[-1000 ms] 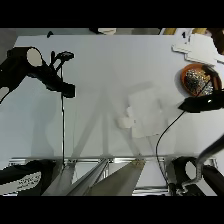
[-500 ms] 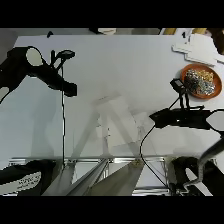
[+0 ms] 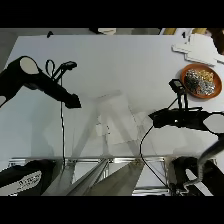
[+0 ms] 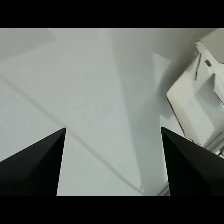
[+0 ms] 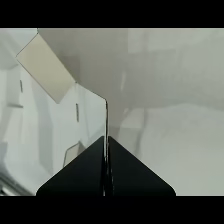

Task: Fold the box and place the chain.

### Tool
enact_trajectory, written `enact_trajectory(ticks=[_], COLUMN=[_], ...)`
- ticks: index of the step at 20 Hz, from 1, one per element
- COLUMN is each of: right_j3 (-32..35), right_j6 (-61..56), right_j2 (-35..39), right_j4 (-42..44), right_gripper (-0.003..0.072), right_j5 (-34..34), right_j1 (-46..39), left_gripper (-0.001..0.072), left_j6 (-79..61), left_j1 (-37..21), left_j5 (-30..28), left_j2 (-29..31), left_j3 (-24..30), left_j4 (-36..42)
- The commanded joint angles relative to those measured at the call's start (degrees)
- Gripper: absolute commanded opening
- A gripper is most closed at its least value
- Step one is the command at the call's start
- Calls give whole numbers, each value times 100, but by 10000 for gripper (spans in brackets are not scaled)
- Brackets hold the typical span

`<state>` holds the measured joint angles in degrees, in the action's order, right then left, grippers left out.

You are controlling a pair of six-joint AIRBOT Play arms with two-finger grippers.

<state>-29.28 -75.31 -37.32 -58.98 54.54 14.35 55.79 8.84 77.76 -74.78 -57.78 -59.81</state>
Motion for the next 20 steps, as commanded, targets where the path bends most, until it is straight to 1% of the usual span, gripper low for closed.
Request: enact_trajectory(ticks=[1,4,5,7,8,9,10,12,17,20], right_j3=[4,4,4,4,4,4,4,4,4,4], right_j6=[-35,-33,-35,-35,-35,-33,-35,-35,-39,-37], right_j2=[4,4,4,4,4,4,4,4,4,4], right_j4=[-83,-81,-81,-81,-81,-81,-81,-81,-76,-76], right_gripper=[20,20,20,20,20,20,20,20,20,20], right_j5=[-17,-13,-11,-9,2,20,35,37,55,50], right_j1=[11,11,11,11,11,11,11,11,11,11], left_gripper=[637,639,639,639,639,639,639,641,641,641], left_j6=[-723,-1102,-1519,-2647,-3112,-3403,-3569,-3652,-3639,-3794], left_j1=[-199,-107,-76,-46,-35,2,57,157,175,243], left_j5=[-533,-492,-358,-37,31,13,0,7,2,-103], left_j2=[269,199,142,-50,-192,-345,-496,-833,-1543,-1834], left_j3=[822,922,922,925,925,925,925,925,925,925], left_j4=[942,1058,1333,2350,2946,3331,3458,3401,3346,3670])
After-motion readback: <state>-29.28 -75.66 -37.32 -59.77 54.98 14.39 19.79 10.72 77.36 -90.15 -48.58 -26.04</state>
